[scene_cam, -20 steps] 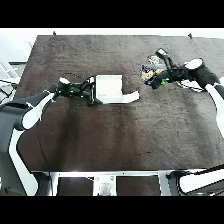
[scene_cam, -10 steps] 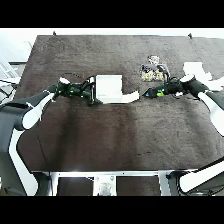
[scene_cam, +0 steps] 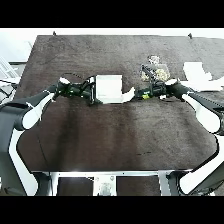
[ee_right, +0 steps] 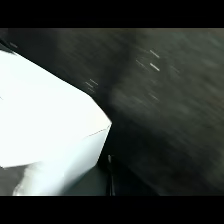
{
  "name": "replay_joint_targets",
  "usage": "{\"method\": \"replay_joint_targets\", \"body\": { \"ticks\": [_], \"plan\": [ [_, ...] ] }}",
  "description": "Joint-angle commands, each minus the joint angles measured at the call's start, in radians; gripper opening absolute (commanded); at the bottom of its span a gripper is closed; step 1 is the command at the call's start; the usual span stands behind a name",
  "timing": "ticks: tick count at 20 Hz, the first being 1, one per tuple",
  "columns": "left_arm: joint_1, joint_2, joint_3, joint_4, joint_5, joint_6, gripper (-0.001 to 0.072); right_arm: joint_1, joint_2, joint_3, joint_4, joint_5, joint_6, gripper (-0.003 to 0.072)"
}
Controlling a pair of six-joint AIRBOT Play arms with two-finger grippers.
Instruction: Fold the box and place the chain.
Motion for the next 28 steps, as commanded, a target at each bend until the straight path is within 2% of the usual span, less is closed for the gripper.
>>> {"method": "replay_joint_targets", "body": {
  "ticks": [1,4,5,6,8,11,12,21,25,26,27,28],
  "plan": [
    [0.000,0.000,0.000,0.000,0.001,0.000,0.0413,0.025,0.025,0.028,0.040,0.000,-0.003,0.0006],
    [0.000,0.000,0.000,0.000,0.002,0.000,0.0413,0.034,0.046,0.039,0.040,0.002,-0.003,0.0022],
    [0.000,0.000,0.000,0.000,0.001,0.000,0.0414,0.042,0.046,0.039,0.037,0.008,-0.003,0.0159],
    [0.000,0.000,0.000,0.000,0.002,0.000,0.0413,0.050,0.045,0.039,0.035,0.007,-0.003,0.0247],
    [0.000,0.000,0.000,0.000,0.002,0.000,0.0413,0.055,0.045,0.039,0.035,0.006,-0.003,0.0354],
    [0.000,0.000,0.000,0.000,0.001,0.000,0.0413,0.057,0.045,0.039,0.035,0.000,0.003,0.0355],
    [0.000,0.000,0.000,0.000,0.001,0.000,0.0413,0.062,0.045,0.039,0.036,0.000,0.014,0.0389],
    [0.000,0.000,0.000,0.000,0.001,0.000,0.0413,0.094,0.045,0.059,0.024,0.000,0.099,0.0389],
    [0.000,0.000,0.000,0.000,0.001,0.000,0.0413,0.149,0.045,0.113,-0.143,0.000,0.233,0.0389],
    [0.000,0.000,0.000,0.000,0.001,0.000,0.0413,0.161,0.045,0.129,-0.198,0.000,0.281,0.0397],
    [0.000,0.000,0.000,0.000,0.001,0.000,0.0413,0.170,0.045,0.144,-0.243,0.000,0.332,0.0440],
    [0.000,0.000,0.000,0.000,0.001,0.000,0.0413,0.178,0.045,0.158,-0.274,0.000,0.367,0.0440]
  ]
}}
